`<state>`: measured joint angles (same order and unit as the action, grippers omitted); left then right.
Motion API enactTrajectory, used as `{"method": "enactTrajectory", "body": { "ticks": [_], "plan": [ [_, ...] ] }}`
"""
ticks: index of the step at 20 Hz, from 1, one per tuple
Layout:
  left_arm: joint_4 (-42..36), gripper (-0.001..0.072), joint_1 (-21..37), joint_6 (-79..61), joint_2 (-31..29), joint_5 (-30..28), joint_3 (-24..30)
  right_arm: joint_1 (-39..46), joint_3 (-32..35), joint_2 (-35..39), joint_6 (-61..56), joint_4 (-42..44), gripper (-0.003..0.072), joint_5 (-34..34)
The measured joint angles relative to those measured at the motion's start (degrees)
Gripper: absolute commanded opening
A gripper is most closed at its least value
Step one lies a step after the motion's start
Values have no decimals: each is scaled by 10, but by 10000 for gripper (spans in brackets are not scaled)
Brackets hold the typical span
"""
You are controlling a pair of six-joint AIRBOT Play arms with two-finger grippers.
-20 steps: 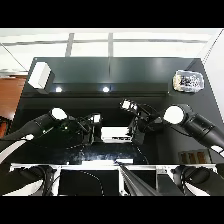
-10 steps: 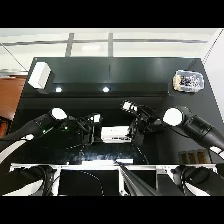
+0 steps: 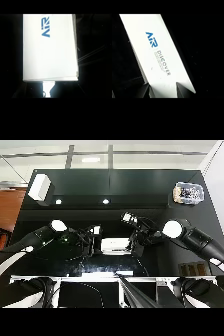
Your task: Fold the box and place the chain.
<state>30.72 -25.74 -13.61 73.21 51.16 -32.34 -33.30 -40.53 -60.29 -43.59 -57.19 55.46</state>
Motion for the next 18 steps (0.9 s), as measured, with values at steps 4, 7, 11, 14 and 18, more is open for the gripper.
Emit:
{"method": "enactTrajectory", "body": {
  "ticks": [4, 7, 11, 14, 18],
  "plan": [
    [0, 387, 0, 0, 0, 0, 0, 0, 0, 0, 0, 2, 405, -1],
    [0, 387, 0, -2, 0, 0, 0, 0, 0, 0, -7, 4, 404, 6],
    [1, 388, 0, -3, 0, 0, 0, 0, -1, 0, -26, 5, 404, 20],
    [1, 388, 0, -2, 0, 1, 0, 0, -5, 0, -33, 3, 404, 28],
    [1, 388, 0, -1, 0, 1, 0, 0, -8, 0, -36, 2, 404, 31]
  ]
}}
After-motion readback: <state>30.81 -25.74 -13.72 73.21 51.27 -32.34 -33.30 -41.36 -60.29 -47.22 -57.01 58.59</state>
